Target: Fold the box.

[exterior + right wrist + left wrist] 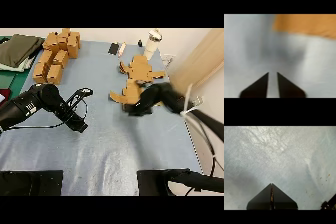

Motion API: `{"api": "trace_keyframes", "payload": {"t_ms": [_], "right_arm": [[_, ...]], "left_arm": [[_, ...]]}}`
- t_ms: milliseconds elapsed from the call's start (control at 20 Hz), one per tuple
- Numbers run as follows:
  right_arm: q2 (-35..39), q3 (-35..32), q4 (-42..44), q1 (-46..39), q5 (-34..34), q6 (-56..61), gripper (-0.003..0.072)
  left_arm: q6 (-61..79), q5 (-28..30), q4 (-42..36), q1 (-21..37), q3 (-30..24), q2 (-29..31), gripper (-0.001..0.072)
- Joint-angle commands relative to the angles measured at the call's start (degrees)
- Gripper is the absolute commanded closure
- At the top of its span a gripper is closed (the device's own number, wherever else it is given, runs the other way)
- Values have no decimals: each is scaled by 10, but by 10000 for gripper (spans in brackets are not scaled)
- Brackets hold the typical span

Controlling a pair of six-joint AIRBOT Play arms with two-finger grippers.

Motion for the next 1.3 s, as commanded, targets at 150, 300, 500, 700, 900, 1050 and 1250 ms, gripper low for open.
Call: {"api": "trace_keyframes", "payload": {"t_ms": [150, 300, 500, 700, 900, 1050, 1250], "right_arm": [[-44, 51, 136, -399, 101, -277, 276], [-136, 99, 318, -502, 70, -438, 277], [-256, 207, 364, -503, -26, -495, 277], [-323, 266, 371, -463, -98, -515, 277], [-346, 267, 370, -425, -122, -524, 281], [-352, 267, 370, -406, -137, -525, 399], [-346, 273, 373, -382, -173, -525, 683]], "left_arm": [[0, 51, -14, 0, 0, 0, 695], [0, 72, -19, 0, 0, 0, 695], [0, 83, -42, 0, 0, 0, 695], [0, 85, -54, 0, 0, 0, 695], [0, 83, -66, 0, 0, 0, 695], [0, 74, -76, 0, 0, 0, 694], [0, 67, -90, 0, 1, 0, 694]]}}
